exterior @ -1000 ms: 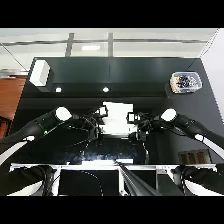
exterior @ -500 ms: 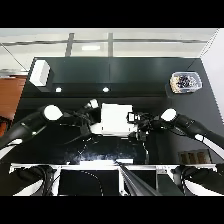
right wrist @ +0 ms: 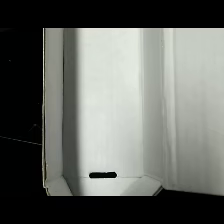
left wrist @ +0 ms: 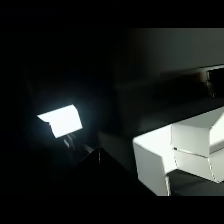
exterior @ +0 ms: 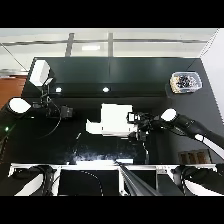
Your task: Fold the box and place the chain.
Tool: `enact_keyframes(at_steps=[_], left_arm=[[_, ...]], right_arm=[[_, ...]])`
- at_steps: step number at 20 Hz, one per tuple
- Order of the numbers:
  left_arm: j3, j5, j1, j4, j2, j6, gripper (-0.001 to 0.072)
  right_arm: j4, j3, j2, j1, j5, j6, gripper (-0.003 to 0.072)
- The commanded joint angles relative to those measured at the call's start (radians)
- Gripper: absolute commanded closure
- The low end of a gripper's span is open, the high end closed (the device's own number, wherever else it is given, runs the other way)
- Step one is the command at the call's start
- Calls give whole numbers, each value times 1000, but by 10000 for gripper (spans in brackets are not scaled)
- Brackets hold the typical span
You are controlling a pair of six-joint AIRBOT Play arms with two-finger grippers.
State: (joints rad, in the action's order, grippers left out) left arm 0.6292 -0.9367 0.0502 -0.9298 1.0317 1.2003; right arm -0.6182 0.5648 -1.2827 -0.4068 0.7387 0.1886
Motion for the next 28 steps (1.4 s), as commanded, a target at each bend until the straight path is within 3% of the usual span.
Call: enact_keyframes(at_steps=[1,7,15,19,28], left_arm=[[-1,-246,-100,46,142,180,684],[0,-208,13,248,373,44,685],[0,-154,145,320,391,-76,685],[2,-170,135,452,373,-192,685],[7,-214,-48,296,357,-171,686]], right_arm=[[0,0,0,0,0,0,451],[0,0,0,0,0,0,451],[0,0,0,0,0,0,451],[0,0,0,0,0,0,451],[0,0,0,0,0,0,451]])
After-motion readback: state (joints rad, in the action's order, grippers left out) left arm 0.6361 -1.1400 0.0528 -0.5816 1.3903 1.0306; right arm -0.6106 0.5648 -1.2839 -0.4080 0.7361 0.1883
